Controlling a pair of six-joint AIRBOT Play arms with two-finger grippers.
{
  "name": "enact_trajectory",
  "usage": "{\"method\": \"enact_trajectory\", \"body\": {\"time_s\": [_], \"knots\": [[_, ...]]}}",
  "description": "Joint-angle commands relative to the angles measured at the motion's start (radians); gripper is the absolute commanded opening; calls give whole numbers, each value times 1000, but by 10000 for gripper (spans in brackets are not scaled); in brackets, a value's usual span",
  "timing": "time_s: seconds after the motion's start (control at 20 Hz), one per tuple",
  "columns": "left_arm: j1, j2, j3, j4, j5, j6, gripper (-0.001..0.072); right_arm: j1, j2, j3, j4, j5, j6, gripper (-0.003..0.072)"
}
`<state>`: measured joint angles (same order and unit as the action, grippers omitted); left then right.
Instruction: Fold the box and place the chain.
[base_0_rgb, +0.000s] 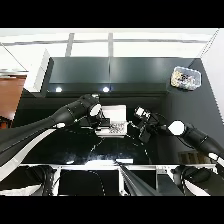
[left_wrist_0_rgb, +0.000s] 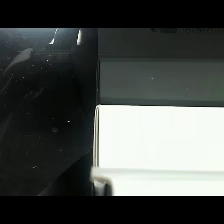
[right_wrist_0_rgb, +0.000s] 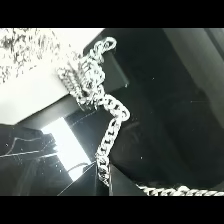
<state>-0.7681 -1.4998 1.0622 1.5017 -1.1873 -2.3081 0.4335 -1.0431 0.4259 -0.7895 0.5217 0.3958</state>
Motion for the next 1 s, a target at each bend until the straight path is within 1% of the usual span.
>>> {"method": "enact_trajectory", "body": {"time_s": [0.0,0.1,0.2,0.3,0.45,0.55,0.65,0.8,0.95], "knots": [[-1,0,1,1,0,0,33,0,8,48,-8,26,52,17],[-1,0,1,0,0,0,33,0,20,81,-8,53,84,17],[-1,0,1,0,0,0,32,-2,29,134,-7,157,133,17],[-1,0,1,1,2,0,33,-3,35,187,-8,237,206,17],[-1,0,1,1,1,0,32,-3,46,295,-7,398,306,17],[-1,0,1,0,1,0,33,-3,65,372,-6,476,383,17],[-1,0,1,1,1,0,32,-4,87,443,-3,523,450,17],[-1,0,1,1,2,0,33,-3,100,521,33,584,491,17],[-1,0,1,1,2,0,33,-3,100,544,155,565,502,17]]}}
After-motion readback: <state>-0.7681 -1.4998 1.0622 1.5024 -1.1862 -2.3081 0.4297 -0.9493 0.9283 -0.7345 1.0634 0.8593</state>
